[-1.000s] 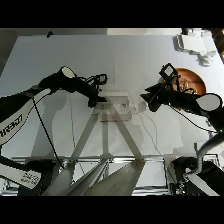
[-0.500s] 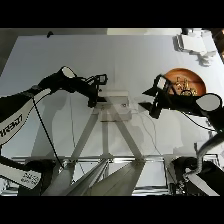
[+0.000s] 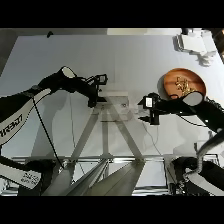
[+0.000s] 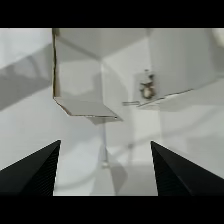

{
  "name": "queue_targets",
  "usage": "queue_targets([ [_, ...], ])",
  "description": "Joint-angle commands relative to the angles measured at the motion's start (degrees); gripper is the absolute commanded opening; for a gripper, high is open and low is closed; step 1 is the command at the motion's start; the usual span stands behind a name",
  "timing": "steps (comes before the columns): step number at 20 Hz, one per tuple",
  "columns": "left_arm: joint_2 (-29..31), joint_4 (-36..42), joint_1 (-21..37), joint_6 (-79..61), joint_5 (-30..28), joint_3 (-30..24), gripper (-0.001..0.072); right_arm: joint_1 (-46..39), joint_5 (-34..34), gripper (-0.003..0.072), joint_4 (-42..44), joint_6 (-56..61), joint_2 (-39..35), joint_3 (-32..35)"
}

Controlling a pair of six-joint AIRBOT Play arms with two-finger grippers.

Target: Fold the box and place the chain.

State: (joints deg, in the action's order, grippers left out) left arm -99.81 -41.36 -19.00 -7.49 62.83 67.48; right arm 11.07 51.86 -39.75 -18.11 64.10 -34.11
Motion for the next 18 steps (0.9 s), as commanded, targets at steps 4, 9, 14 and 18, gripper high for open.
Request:
queue_targets([
  [4, -0.04, 0.00, -0.02, -0.02, 0.00, -0.02, 0.0006, 3.72, -10.91, 0.0634, 2.51, -3.43, 8.70, 0.17],
  [9, -0.04, 0.00, -0.02, -0.02, -0.02, -0.02, 0.0006, 8.68, -13.31, 0.0634, 4.24, -2.89, 10.29, 0.17],
  [14, -0.04, 0.00, -0.02, -0.02, -0.02, -0.02, 0.0006, 9.09, -14.99, 0.0671, 13.68, 5.60, 10.25, 0.15],
  [18, -0.04, -0.02, -0.02, -0.02, -0.02, -0.02, 0.0006, 9.09, -15.21, 0.0671, 12.68, 16.00, 10.25, 0.11],
])
